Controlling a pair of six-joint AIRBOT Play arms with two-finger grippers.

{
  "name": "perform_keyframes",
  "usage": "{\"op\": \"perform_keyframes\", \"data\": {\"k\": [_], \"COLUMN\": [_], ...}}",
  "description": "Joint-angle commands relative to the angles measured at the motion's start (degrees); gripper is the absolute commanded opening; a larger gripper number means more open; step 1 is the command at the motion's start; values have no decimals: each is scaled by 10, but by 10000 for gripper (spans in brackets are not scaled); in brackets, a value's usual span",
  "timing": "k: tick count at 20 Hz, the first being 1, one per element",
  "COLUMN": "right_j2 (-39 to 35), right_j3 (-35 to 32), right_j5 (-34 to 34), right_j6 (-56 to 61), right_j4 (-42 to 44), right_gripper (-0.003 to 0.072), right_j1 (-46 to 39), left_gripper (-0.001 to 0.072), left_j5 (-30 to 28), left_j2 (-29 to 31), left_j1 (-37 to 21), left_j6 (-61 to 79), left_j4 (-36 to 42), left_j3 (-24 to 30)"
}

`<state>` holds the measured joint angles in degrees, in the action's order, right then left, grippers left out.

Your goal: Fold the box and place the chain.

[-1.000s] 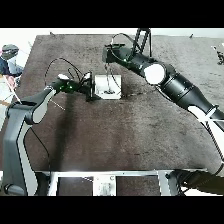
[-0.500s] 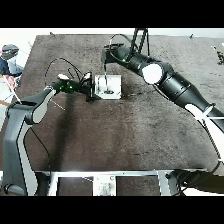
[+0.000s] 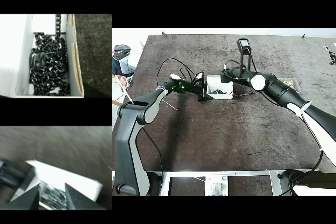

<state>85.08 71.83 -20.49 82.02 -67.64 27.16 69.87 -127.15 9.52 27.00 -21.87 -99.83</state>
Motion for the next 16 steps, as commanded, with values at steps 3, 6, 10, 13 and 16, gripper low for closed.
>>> {"op": "perform_keyframes", "data": {"k": [3, 6, 10, 13, 16], "right_j2": [3, 3, 4, 22, 65], "right_j3": [-77, -120, -133, -129, -113], "right_j5": [-79, -91, -83, -78, -87], "right_j6": [58, 88, 113, 129, 133], "right_j4": [-3, -3, -3, -2, 4], "right_gripper": [336, 337, 336, 336, 335], "right_j1": [-125, -198, -262, -284, -283], "left_gripper": [177, 177, 176, 177, 177], "left_j5": [0, 0, 0, 0, 0], "left_j2": [0, 0, 0, 0, 0], "left_j1": [0, 0, 0, 0, 0], "left_j6": [0, 0, 0, 0, 0], "left_j4": [0, 0, 0, 0, 0], "left_j3": [0, 0, 0, 0, 0]}}
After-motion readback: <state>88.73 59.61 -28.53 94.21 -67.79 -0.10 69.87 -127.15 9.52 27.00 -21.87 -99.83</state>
